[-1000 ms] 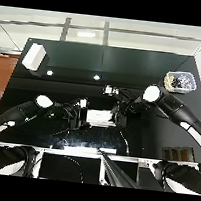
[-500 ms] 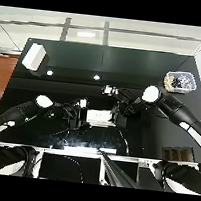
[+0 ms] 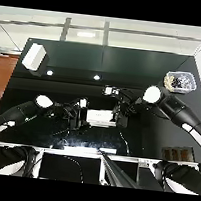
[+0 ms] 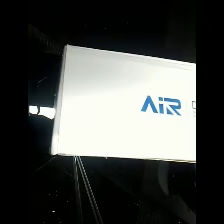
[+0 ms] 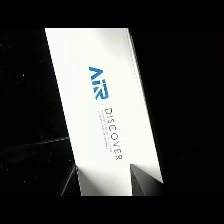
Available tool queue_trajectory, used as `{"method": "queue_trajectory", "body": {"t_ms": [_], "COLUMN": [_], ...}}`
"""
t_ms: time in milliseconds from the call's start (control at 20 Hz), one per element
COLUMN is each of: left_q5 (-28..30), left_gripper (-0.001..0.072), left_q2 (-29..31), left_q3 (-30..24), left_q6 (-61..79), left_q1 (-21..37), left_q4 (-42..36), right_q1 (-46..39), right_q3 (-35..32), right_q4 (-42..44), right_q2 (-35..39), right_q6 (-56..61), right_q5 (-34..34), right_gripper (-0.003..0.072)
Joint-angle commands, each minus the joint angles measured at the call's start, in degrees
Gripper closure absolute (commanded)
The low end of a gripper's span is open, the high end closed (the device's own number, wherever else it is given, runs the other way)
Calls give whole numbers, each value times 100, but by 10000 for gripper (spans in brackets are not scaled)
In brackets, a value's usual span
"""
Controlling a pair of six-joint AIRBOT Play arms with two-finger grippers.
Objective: Fold the box and place the chain.
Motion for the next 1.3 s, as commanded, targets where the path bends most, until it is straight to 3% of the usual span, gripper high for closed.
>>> {"method": "queue_trajectory", "body": {"t_ms": [0, 150, 250, 300, 350, 400, 500, 700, 1250], "left_q5": [0, -2, -4, -4, -4, -4, -4, 0, 0], "left_gripper": [382, 382, 382, 382, 382, 382, 382, 382, 381], "left_q2": [-2, -2, -2, -2, -2, -2, -2, 0, 0], "left_q3": [2, 2, 2, 2, 2, 2, 2, 2, 2], "left_q6": [11, 9, 9, 9, 9, 9, 9, 9, 9], "left_q1": [-2, -2, -2, -2, -2, -2, -2, -2, -2], "left_q4": [2, 2, 2, 2, 2, 2, 2, 2, 2], "right_q1": [-2, -26, -203, -393, -625, -866, -1185, -1023, -498], "right_q3": [17, 39, 149, 162, 160, 109, -315, -1123, -1123], "right_q4": [52, 315, 511, 509, 516, 555, 1104, 3567, 2750], "right_q2": [87, 181, 431, 595, 664, 667, 662, 505, -385], "right_q6": [-11, 96, 940, 1639, 2225, 2590, 2839, 3298, 3388], "right_q5": [-7, 35, 142, 273, 610, 1012, 1086, -627, -656], "right_gripper": [292, 307, 313, 431, 690, 675, 676, 676, 675]}}
